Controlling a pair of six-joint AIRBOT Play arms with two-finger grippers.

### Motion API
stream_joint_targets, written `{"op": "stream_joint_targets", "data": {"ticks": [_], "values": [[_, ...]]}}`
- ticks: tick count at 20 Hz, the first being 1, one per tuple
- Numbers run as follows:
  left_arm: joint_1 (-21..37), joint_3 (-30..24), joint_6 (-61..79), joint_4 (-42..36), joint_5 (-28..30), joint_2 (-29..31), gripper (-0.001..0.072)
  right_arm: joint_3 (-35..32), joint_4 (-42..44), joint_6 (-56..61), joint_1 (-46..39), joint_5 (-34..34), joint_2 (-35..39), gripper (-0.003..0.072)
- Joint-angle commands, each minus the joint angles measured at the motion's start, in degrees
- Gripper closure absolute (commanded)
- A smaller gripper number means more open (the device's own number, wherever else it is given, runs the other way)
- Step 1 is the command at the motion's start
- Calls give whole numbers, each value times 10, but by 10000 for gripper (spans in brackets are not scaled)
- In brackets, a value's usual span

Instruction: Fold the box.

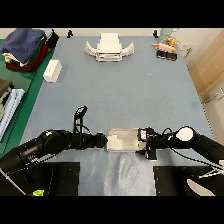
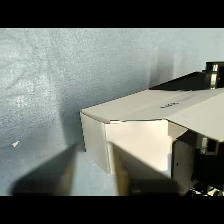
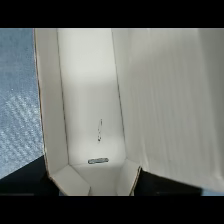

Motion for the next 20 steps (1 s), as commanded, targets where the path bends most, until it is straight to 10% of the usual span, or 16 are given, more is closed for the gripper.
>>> {"op": "stream_joint_targets", "data": {"ticks": [1, 16, 20], "values": [[0, 1, 0, 0, 5, -3, 271, 0, 0, 0, 0, 0, 0, 183], [-1, 52, -57, -10, -47, -79, 271, 0, 0, 0, 0, 0, 0, 183], [-46, 110, -183, 91, -91, -132, 271, 0, 0, 0, 0, 0, 0, 183]]}}
